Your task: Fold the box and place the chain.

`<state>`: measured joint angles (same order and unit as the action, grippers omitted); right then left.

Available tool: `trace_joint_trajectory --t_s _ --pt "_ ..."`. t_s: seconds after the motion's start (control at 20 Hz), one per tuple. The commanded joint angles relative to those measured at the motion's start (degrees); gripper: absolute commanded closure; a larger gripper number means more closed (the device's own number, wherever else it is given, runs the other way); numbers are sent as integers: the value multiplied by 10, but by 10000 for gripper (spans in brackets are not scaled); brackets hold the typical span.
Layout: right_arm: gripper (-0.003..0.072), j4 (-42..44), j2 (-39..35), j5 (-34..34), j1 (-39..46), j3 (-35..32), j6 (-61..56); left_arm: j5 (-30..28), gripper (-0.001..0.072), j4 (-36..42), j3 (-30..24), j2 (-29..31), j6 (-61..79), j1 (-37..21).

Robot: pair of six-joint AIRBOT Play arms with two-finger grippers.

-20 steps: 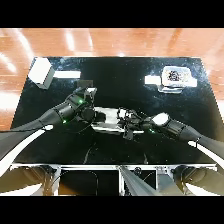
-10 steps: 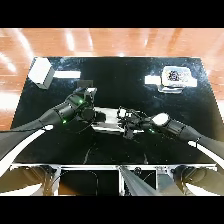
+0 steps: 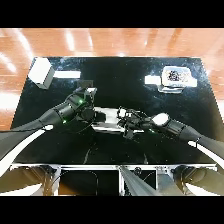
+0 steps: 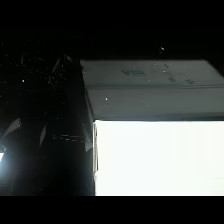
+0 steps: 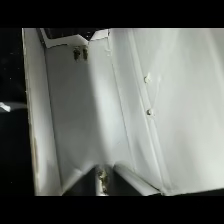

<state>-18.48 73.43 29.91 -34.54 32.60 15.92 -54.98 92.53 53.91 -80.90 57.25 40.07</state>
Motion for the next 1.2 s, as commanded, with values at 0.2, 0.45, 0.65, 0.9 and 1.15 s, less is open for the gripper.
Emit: trace_joint_trajectory --t_s 0.2,0.45,0.65,0.9,1.15 --pt "664 -2 0 -15 4 1 -1 -1 690 0 0 0 0 0" --pt "663 -79 -7 25 50 1 -73 -3 690 0 0 0 0 0" --pt "663 -86 -13 77 94 1 -116 -3 690 0 0 0 0 0" --pt "663 -86 -48 87 163 1 -263 -4 691 -1 0 0 -2 1" --pt "663 -74 -88 213 282 2 -509 -22 692 -37 1 0 -43 5"
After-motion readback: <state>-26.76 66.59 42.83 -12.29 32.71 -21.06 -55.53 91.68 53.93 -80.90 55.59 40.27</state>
